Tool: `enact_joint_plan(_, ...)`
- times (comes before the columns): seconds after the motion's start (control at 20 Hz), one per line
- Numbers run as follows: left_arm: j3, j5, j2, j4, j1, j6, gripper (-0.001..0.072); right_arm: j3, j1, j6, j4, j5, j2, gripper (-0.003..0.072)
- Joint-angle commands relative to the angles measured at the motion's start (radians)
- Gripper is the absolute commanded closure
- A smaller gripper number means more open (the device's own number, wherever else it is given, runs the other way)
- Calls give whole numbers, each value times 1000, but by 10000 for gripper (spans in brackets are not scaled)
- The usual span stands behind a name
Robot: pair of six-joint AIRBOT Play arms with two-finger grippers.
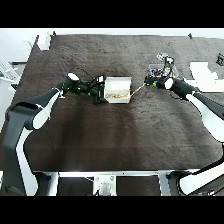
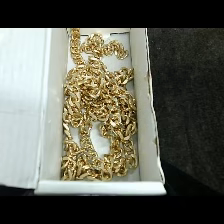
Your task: Fold the box and place the chain.
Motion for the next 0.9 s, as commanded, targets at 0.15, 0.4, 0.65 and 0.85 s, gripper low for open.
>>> enact_joint_plan(0.15, 0, 0, 0, 0, 0, 0, 231, 85, -10, -186, 197, 10, -90, 291)
enact_joint_plan(0.4, 0, 0, 0, 0, 0, 0, 231, 89, -10, -287, 229, -10, -92, 591)
enact_joint_plan(0.65, 0, 0, 0, 0, 0, 0, 231, 89, -11, -274, 230, -13, -56, 681)
enact_joint_plan(0.85, 0, 0, 0, 0, 0, 0, 231, 89, 11, -274, 229, 3, 101, 682)
